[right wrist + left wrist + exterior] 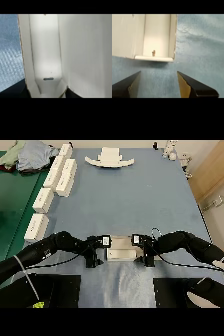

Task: Fold the box.

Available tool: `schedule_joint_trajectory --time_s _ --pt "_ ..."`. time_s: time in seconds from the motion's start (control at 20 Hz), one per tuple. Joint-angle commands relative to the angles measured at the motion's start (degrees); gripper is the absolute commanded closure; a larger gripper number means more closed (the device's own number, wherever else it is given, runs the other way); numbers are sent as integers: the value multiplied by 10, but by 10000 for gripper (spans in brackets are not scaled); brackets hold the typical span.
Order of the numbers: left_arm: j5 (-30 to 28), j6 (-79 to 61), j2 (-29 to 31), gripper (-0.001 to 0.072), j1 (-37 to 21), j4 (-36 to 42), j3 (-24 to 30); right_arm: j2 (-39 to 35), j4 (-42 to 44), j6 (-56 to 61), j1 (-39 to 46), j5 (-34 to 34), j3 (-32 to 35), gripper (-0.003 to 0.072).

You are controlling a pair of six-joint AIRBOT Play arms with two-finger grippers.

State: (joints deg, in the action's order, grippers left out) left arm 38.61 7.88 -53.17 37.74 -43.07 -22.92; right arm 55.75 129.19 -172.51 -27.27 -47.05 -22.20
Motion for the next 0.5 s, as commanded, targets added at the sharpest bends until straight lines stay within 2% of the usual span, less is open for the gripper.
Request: schedule_joint_trajectory --time_s 0.0,0.15,0.45 --pt "-37 -112 -54 -11 -3 90 -7 0 0 0 0 0 0 246" --pt "-37 -115 -75 -11 -3 104 -26 0 0 0 0 0 0 245" --pt "-26 -135 -82 -11 -2 104 -28 0 0 0 0 0 0 245"
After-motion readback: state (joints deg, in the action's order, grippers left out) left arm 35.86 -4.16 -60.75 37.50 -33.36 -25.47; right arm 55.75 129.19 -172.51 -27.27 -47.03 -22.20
